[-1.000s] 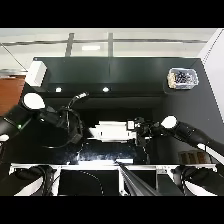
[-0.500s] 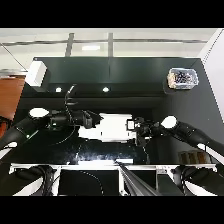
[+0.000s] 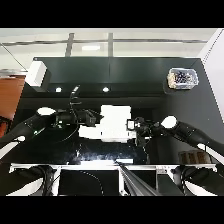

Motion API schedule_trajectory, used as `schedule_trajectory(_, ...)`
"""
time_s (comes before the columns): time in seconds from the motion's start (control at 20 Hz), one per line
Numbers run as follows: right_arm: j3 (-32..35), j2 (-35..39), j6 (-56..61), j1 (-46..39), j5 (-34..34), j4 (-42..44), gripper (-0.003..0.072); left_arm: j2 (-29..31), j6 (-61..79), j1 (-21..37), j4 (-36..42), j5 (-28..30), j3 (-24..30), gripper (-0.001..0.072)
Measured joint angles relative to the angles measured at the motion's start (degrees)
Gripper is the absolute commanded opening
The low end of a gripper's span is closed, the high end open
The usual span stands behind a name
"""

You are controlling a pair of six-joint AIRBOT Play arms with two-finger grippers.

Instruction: Fold the box and place the chain.

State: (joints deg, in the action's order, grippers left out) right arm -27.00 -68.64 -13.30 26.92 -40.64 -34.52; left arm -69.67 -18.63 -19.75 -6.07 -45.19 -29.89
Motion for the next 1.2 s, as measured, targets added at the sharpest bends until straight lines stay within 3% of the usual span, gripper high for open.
schedule_trajectory(0.4,0.00,0.00,-0.02,0.00,0.04,0.00,0.0618,-1.18,-5.92,-6.05,-13.07,6.51,-4.33,0.0025)
schedule_trajectory(0.75,0.00,0.00,-0.02,0.00,0.02,-0.02,0.0618,-2.73,-9.81,-8.55,-21.16,5.53,-5.49,0.0026)
schedule_trajectory(0.95,0.00,0.00,-0.02,0.00,0.04,-0.02,0.0618,-2.38,-10.12,-6.38,-23.98,3.65,-7.56,0.0025)
schedule_trajectory(1.2,0.00,0.00,-0.02,0.00,0.04,0.00,0.0618,2.69,-11.37,2.27,-28.81,-3.02,-9.51,0.0026)
